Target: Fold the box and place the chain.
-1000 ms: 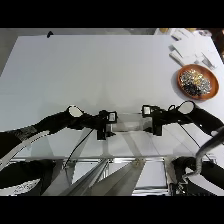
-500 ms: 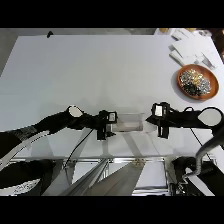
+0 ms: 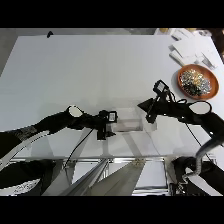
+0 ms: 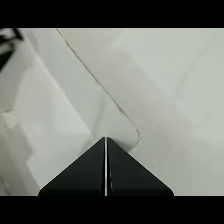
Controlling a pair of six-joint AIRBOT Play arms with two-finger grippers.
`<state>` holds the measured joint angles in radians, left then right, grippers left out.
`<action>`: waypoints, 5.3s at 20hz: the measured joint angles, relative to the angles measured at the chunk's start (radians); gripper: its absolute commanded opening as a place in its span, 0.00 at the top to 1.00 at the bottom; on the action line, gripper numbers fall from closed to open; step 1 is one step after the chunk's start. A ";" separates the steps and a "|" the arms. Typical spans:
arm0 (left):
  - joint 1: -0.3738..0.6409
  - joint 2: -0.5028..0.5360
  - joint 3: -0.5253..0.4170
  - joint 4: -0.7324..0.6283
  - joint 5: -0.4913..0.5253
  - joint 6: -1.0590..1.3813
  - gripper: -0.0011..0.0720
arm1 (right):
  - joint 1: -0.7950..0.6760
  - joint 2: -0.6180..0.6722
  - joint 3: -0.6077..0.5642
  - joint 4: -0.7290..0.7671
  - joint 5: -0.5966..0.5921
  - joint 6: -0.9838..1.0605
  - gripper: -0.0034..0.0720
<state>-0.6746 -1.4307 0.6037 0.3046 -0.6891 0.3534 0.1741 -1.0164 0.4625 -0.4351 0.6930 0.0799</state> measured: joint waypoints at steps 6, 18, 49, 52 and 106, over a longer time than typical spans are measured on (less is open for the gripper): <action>0.000 0.000 0.000 0.000 0.000 0.000 0.80 | 0.000 -0.131 0.001 0.020 0.003 0.023 0.93; 0.000 0.000 0.000 0.003 -0.001 0.003 0.80 | 0.000 0.154 0.027 -0.188 0.206 0.110 0.93; 0.000 0.000 0.000 0.002 -0.003 0.002 0.80 | 0.000 0.034 -0.015 -0.488 0.258 -0.293 0.66; 0.000 0.000 0.000 0.002 -0.003 0.002 0.80 | 0.000 0.024 -0.035 -0.478 0.250 -0.325 0.66; 0.000 0.000 0.000 0.002 -0.003 0.002 0.80 | -0.222 0.067 0.083 -0.661 0.308 1.103 0.93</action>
<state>-0.6746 -1.4307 0.6033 0.3061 -0.6922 0.3553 -0.0479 -0.9493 0.5457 -1.0966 1.0012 1.1828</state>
